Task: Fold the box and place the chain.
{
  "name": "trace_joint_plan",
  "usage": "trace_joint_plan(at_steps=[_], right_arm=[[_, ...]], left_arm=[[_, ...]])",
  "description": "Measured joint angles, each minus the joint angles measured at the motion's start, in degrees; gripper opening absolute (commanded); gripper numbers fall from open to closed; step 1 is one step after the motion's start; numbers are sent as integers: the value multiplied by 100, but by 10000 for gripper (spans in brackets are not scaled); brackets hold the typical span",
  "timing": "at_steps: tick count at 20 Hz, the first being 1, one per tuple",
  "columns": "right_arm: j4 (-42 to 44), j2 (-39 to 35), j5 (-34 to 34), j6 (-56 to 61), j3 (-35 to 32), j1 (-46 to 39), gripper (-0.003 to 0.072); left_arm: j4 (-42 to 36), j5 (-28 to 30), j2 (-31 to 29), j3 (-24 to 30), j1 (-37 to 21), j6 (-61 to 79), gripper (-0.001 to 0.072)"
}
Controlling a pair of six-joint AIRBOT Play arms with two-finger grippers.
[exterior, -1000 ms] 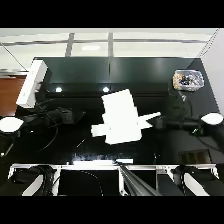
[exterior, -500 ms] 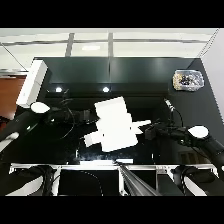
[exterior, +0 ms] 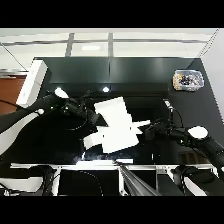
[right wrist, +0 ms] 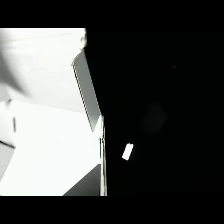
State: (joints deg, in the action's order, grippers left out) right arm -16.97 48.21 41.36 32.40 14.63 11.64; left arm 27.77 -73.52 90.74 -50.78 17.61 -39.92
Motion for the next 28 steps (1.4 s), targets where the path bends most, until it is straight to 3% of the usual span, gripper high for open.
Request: trace_joint_plan(at_steps=[3, 5, 6, 7, 8, 11, 14, 19, 23, 28], right_arm=[[0, 0, 4, -2, 0, -2, 13], [0, 0, 11, -2, 0, 0, 15], [-4, 0, 11, 0, 0, 0, 134], [-15, 0, 4, 4, 0, -2, 516], [-61, 0, -26, 9, 7, -20, 697], [-546, 0, 195, 96, 251, -221, 696], [-1528, -4, 896, 212, 929, -640, 695], [-2916, -4, 2131, 76, 1849, -1005, 695], [-3248, -4, 2245, -505, 1982, -789, 695], [-3375, 9, 1644, -1279, 1733, -44, 695]], left_arm=[[404, -313, 151, -151, 7, 149, 41], [535, -459, 195, -197, -11, 282, 29], [577, -501, 208, -212, -24, 326, 29], [675, -507, 219, -227, -35, 358, 27], [734, -525, 227, -243, -44, 387, 27], [789, -627, 111, -321, -28, 461, 24], [1029, -538, -352, -387, 125, 501, 24], [1386, 616, -1523, 28, 809, 1731, 27], [1639, 1784, -1801, 570, 1137, 2883, 27], [1746, 2363, -1550, 879, 1263, 3449, 29]])
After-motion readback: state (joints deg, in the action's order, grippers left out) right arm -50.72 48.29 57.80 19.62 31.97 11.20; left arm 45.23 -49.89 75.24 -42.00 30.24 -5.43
